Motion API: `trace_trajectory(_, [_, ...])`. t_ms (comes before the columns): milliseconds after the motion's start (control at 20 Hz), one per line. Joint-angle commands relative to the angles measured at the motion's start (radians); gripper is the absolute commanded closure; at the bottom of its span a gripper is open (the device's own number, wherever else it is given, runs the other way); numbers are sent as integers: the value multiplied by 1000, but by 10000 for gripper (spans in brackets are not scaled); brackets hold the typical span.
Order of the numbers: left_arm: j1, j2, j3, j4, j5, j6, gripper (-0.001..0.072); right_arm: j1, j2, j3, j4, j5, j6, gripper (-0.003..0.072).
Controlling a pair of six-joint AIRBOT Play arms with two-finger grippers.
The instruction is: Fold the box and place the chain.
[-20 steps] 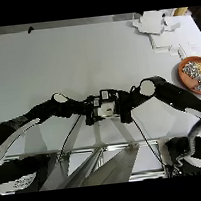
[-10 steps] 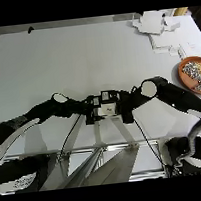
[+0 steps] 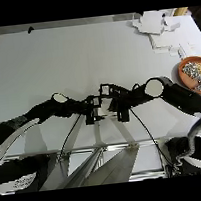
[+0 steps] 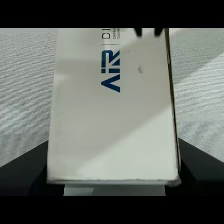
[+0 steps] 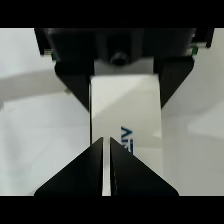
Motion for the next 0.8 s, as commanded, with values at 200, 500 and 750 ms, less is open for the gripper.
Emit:
trace_trajectory(200, [0, 0, 0, 1, 0, 0, 431, 0, -103, 0, 84, -26, -4, 626])
trace_trajectory(500, [0, 0, 0, 1, 0, 0, 431, 0, -145, 0, 47, 21, -4, 644])
trace_trajectory(750, [0, 0, 0, 1, 0, 0, 431, -15, -58, 16, -7, 40, 92, 666])
